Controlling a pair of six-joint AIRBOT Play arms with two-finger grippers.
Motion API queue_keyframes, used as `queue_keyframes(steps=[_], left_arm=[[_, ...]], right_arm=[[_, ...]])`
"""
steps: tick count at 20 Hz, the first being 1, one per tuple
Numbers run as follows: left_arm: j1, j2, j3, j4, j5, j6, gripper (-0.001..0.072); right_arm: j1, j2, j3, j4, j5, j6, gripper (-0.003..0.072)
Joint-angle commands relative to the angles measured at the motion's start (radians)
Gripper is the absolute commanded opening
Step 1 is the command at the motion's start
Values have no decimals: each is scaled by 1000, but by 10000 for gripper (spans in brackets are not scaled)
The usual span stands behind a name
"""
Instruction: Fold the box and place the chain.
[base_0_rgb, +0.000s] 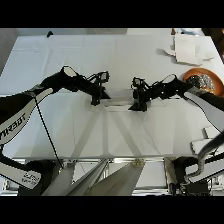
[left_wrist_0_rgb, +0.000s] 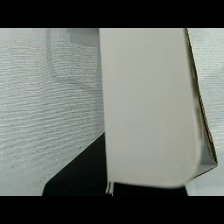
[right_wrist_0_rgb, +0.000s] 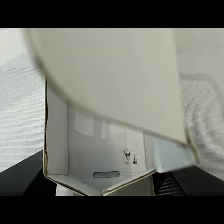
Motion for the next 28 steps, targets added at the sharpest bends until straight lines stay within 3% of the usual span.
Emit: queue_keyframes(steps=[1, 22, 23, 25, 26, 28], left_arm=[[1, 0, 0, 0, 0, 0, 15], [1, 1, 0, 0, -10, 0, 20], [1, 1, 0, 0, -10, 0, 53], [1, 2, 0, 0, -10, 0, 249], [1, 2, 0, 0, -10, 0, 297], [3, 2, 0, 0, -10, 0, 296]], right_arm=[[0, 0, 0, 0, -2, 0, 518], [0, 0, 0, 0, -2, 0, 518], [0, 0, 0, 0, -2, 0, 518], [0, 0, 0, 0, -2, 0, 518], [0, 0, 0, 0, -2, 0, 518], [0, 0, 0, 0, -2, 0, 518]])
